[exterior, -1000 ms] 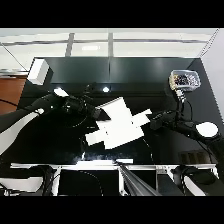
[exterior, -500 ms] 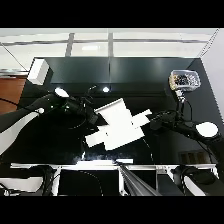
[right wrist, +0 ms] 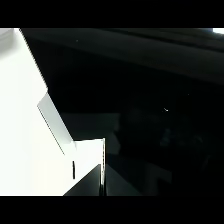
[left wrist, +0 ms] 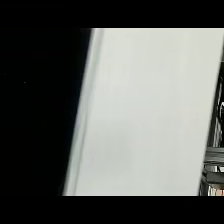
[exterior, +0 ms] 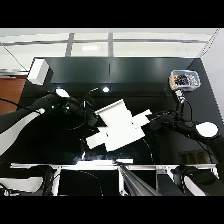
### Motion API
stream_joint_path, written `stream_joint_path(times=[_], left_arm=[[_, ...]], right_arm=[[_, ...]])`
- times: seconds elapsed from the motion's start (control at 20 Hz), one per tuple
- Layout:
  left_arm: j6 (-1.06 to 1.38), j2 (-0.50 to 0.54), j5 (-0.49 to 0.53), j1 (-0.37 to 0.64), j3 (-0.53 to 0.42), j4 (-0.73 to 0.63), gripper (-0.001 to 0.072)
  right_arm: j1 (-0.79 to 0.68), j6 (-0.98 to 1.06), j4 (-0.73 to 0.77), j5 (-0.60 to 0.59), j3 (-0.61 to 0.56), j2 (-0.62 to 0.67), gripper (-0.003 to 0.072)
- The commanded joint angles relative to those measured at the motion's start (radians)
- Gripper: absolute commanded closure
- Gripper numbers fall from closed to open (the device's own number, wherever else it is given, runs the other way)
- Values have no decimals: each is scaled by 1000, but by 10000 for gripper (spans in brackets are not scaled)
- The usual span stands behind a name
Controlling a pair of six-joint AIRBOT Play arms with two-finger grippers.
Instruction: Fold the box and place the chain.
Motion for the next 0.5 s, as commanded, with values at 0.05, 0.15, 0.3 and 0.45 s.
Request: stream_joint_path(times=[0.05, 0.15, 0.3, 0.45], left_arm=[[13, 0, 61, -35, 0, 18, 391], [13, 0, 66, -32, 0, 18, 481], [13, 0, 62, -24, 0, 19, 483], [13, 0, 62, -18, 0, 25, 481]], right_arm=[[1, 0, 1, 0, 0, 1, 676], [1, 0, 1, 0, 0, 1, 676], [1, 0, 0, -1, 0, 1, 676], [1, 0, 1, 0, 0, 1, 676]])
